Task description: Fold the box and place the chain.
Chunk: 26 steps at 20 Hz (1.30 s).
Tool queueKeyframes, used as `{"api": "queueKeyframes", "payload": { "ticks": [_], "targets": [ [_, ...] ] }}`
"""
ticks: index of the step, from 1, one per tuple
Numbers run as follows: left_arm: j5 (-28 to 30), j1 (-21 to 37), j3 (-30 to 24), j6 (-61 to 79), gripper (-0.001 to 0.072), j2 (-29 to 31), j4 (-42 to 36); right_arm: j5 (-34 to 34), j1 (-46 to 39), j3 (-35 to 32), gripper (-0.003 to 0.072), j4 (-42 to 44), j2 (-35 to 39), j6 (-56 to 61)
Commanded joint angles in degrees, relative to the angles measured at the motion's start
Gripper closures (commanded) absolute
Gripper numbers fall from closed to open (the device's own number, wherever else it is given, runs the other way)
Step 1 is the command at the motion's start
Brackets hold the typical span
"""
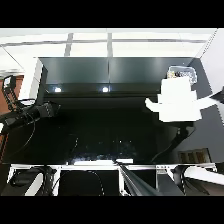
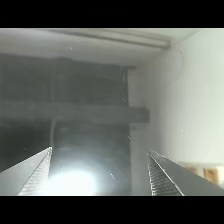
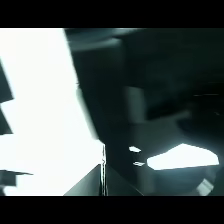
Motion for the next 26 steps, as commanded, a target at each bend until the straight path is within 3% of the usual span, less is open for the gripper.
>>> {"api": "queueKeyframes", "payload": {
  "ticks": [1, 5, 9, 12, 15, 18, 26],
  "targets": [
    [-0.7, -2.1, 0.0, 0.1, 0.0036, -0.7, -4.5, -6.8, 9.3, -17.0, 0.0669, 11.0, 13.7, -0.9],
    [0.7, -9.4, 0.0, 0.3, 0.0035, -6.2, -6.6, -19.1, 25.5, -31.3, 0.0669, 11.9, 24.4, -1.0],
    [5.0, -16.9, 1.2, 8.4, 0.0036, -16.8, -15.3, -25.8, 35.6, -36.1, 0.0669, 12.5, 25.2, -0.5],
    [0.2, -17.9, 9.0, 10.4, 0.0037, -29.6, -17.7, -26.9, 39.1, -36.1, 0.0669, 12.5, 25.2, -0.5],
    [-3.9, -15.8, 16.3, 16.2, 0.0038, -41.7, -31.8, -27.3, 39.7, -36.1, 0.0669, 12.5, 25.2, 0.4],
    [-11.9, -14.5, 22.6, 23.3, 0.0070, -53.0, -45.0, -27.1, 39.7, -36.1, 0.0669, 12.5, 25.2, 0.3],
    [-20.5, -22.2, 37.0, 21.7, 0.0070, -67.8, -39.3, -27.1, 39.7, -36.1, 0.0669, 12.5, 25.2, 0.3]
  ]
}}
